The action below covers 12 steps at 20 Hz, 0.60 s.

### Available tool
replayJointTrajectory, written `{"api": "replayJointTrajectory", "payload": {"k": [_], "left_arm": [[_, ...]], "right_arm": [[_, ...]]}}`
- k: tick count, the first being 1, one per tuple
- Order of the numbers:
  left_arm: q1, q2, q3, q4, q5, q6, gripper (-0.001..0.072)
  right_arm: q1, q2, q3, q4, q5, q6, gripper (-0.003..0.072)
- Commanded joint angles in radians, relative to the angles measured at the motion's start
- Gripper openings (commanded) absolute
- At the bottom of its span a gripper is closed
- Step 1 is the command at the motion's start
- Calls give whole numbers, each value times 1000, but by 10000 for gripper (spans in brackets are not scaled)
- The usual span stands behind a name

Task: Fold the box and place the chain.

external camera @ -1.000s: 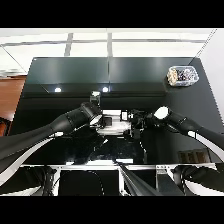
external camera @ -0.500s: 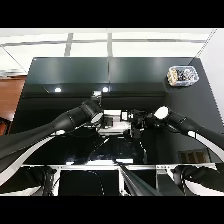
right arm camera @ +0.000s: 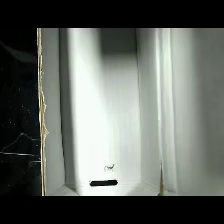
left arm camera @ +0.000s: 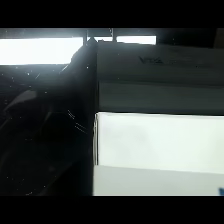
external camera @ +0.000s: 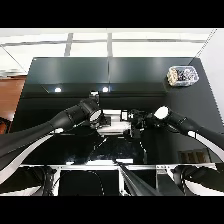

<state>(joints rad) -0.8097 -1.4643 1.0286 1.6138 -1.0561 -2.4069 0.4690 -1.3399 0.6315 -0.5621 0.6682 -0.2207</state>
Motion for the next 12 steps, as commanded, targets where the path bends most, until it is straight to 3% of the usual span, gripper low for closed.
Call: {"api": "replayJointTrajectory", "payload": {"k": [1, 7, 10, 12], "left_arm": [[2, -1, 0, 0, 0, -2, 27], [2, 0, 0, -1, 0, -2, 28], [2, 0, 0, -3, -1, -2, 28], [2, 0, 0, -3, 0, -2, 28]], "right_arm": [[1, 4, 0, 3, 1, 11, 710], [-42, 142, 0, -168, 85, 86, 710], [-47, 146, -1, -171, 87, 72, 707], [-47, 146, -1, -167, 88, 63, 388]]}}
